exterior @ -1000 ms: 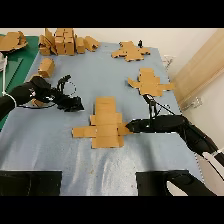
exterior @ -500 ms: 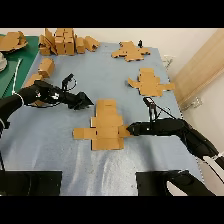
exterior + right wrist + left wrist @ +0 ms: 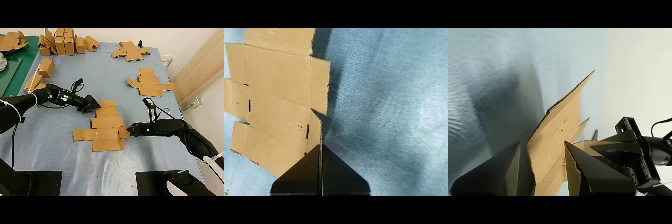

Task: Fold the box.

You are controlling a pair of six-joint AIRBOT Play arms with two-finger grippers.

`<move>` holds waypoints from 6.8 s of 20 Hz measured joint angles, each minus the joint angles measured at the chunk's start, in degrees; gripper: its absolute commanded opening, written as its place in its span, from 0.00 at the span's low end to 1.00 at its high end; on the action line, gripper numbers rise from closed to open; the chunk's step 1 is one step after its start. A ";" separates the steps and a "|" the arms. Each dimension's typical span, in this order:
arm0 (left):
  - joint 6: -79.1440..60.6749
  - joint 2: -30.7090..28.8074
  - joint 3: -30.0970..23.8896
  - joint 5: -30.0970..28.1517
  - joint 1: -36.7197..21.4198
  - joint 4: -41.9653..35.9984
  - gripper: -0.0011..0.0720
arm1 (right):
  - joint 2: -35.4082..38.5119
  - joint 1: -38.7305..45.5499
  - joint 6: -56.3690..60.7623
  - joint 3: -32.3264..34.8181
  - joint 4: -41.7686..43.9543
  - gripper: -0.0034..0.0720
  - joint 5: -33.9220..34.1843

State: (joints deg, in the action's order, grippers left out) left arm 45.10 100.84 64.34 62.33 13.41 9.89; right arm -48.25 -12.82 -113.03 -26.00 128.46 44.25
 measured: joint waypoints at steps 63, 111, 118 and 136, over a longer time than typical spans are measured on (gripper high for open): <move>-71.76 -22.08 -24.72 -9.51 9.53 -8.74 0.03 | 7.56 7.67 28.06 -17.16 -4.83 0.07 8.33; -93.33 -21.57 -22.12 -17.25 11.26 -11.61 0.03 | -0.68 1.73 27.96 -16.92 -6.14 0.05 2.34; -92.70 -20.90 -24.04 -13.38 11.02 -11.80 0.03 | -0.68 1.73 27.96 -16.92 -6.14 0.05 2.25; -90.88 -20.92 -25.81 -11.47 11.26 -8.81 0.03 | -0.68 1.70 27.96 -16.92 -5.73 0.05 2.32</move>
State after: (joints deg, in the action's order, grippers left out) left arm -45.78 79.92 38.52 50.85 24.67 1.08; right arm -48.93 -11.11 -85.08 -42.92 122.74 46.57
